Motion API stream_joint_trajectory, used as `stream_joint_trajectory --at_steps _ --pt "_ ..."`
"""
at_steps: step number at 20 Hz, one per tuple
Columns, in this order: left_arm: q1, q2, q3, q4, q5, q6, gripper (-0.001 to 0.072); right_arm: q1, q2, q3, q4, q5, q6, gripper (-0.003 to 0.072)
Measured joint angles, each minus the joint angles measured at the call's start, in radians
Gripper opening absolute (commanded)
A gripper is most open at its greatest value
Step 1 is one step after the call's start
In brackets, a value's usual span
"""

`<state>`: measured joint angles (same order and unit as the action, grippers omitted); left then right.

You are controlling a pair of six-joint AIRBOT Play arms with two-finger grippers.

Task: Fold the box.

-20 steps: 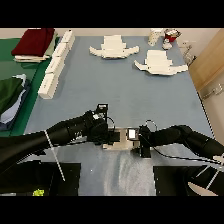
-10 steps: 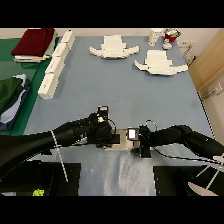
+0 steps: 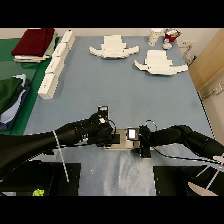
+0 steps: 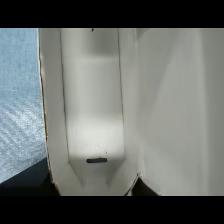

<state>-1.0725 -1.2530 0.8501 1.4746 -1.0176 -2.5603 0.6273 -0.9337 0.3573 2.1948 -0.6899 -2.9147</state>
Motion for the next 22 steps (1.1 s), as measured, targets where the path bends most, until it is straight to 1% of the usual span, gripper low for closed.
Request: stream_joint_trajectory --at_steps 1,7,12,13,14,15,20,21,22 --pt "0.0 0.002 0.004 -0.004 0.006 0.0 0.0501 0.0 0.0 0.0 0.0 0.0 0.0 0.0513" --pt "-0.001 0.011 0.018 0.002 -0.014 0.004 0.0501 0.0 0.0 0.0 0.0 0.0 0.0 0.0513" --pt "0.002 0.031 0.021 0.028 -0.052 0.006 0.0499 0.0 0.0 0.0 0.0 0.0 0.0 0.0513" --pt "0.002 0.027 0.021 0.032 -0.052 0.006 0.0467 0.0 0.0 0.0 0.0 0.0 0.0 0.0513" --pt "0.001 0.021 0.021 0.035 -0.054 0.006 0.0416 0.0 0.0 0.0 0.0 0.0 0.0 0.0512" --pt "0.001 0.013 0.021 0.039 -0.055 0.006 0.0403 0.0 0.0 0.0 0.0 0.0 0.0 0.0513" --pt "-0.001 -0.026 0.02 0.047 -0.055 0.006 0.0401 0.0 0.0 0.0 0.0 0.0 0.0 0.0513" --pt "-0.001 -0.031 0.02 0.047 -0.053 0.005 0.0336 0.0 0.0 0.0 0.0 0.0 0.001 0.0513" --pt "-0.001 -0.036 0.02 0.048 -0.048 0.004 0.0225 0.0 0.0 0.0 0.0 0.0 0.001 0.0513"
